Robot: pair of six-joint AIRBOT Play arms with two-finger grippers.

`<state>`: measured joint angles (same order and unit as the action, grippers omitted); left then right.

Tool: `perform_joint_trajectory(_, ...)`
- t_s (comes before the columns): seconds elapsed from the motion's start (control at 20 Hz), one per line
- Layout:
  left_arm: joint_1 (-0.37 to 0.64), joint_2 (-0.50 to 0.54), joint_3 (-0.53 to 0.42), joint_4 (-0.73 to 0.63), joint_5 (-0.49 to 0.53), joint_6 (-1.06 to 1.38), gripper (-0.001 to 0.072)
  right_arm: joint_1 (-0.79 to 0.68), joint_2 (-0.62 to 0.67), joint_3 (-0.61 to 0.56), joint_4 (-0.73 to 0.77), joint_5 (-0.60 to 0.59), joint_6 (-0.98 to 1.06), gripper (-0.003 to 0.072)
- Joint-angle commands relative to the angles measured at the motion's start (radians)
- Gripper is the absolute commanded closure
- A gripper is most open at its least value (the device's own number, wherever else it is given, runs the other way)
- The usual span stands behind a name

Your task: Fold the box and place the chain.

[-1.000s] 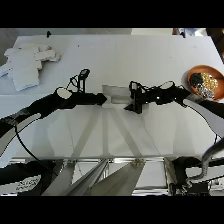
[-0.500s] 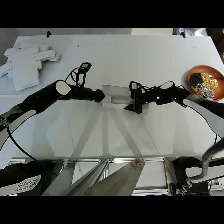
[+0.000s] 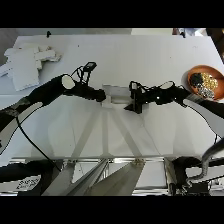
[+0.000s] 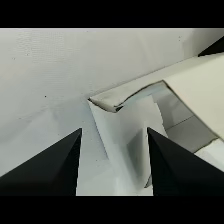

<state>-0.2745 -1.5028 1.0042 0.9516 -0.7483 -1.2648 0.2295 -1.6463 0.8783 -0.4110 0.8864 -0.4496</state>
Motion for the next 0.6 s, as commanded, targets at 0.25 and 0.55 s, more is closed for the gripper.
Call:
perform_joint_trajectory(0.25,-0.067,-0.067,0.124,0.278,-0.079,-0.186,0.0254,0.000,0.000,0.000,0.000,0.000,0.000,0.0220)
perform_joint_trajectory(0.55,-0.117,-0.136,0.189,0.343,-0.166,-0.280,0.0255,0.000,0.000,0.000,0.000,0.000,0.000,0.0220)
